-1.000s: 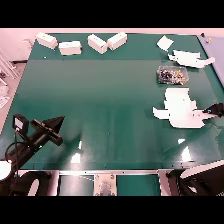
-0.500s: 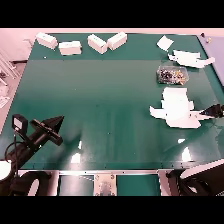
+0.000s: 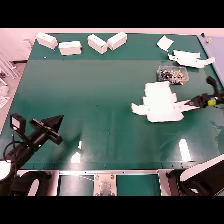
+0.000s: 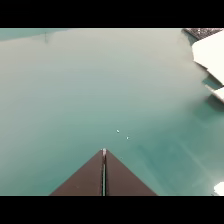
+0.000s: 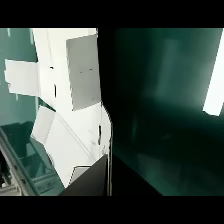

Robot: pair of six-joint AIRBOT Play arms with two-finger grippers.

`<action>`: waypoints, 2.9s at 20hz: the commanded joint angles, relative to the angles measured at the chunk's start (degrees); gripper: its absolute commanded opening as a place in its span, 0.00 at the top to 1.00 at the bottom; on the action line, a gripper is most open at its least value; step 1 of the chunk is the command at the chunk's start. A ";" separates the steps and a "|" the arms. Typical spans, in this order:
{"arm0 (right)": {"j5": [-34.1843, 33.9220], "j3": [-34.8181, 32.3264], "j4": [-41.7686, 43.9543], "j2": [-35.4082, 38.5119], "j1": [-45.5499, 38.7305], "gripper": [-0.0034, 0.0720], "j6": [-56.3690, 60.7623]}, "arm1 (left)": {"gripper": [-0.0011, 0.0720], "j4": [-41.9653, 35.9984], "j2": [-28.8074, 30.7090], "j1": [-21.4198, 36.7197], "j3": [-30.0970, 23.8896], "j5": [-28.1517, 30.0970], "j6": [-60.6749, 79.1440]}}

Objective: Fold the box and place the chain.

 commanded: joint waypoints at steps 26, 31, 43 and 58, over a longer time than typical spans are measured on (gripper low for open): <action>-28.39 -7.78 10.80 2.56 33.00 0.95 6.80 | 0.50 -0.09 0.02 0.00 0.02 3.58 0.02; -38.14 -18.47 11.91 10.67 33.70 0.96 3.26 | 0.50 -0.09 0.02 0.00 0.02 5.73 0.02; -45.81 -26.53 12.81 14.75 34.75 0.95 0.04 | 0.50 0.15 0.02 0.00 0.02 8.37 0.07; -45.64 -26.51 12.83 14.75 34.86 0.95 -0.20 | 0.28 0.46 -17.22 0.00 8.11 8.70 1.60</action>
